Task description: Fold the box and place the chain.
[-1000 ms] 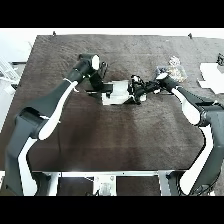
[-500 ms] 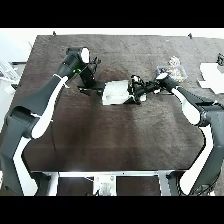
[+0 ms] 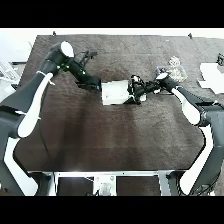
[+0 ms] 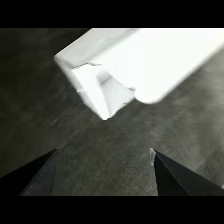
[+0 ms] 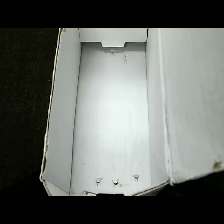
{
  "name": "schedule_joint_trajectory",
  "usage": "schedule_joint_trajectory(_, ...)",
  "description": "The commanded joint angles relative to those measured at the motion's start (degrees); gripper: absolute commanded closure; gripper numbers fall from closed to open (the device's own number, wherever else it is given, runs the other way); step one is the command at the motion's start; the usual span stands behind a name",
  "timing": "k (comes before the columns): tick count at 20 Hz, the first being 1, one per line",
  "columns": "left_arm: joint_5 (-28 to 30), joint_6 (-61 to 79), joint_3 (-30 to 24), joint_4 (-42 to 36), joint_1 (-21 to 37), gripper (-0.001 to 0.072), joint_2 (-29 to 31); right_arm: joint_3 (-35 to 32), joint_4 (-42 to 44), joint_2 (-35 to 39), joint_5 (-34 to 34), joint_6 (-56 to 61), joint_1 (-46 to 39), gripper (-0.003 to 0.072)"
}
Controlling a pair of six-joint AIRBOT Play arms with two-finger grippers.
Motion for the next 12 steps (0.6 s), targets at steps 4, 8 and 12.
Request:
schedule_joint_trajectory(4, -0.11, 24.68, -6.71, -20.87, 6.86, 0.0051, 1.92, 0.00, 0.02, 0.02, 0.02, 0.00, 0.07, 0.0102)
schedule_joint_trajectory(8, 4.70, 27.21, -9.68, -15.65, 7.08, 0.0050, 1.75, 0.00, 0.00, 0.02, 0.02, 0.00, 0.07, 0.0103)
schedule_joint_trajectory(12, 10.75, 58.14, -18.29, -16.65, 8.07, 0.0023, 1.64, 0.00, 0.00, 0.02, 0.02, 0.00, 0.07, 0.0102)
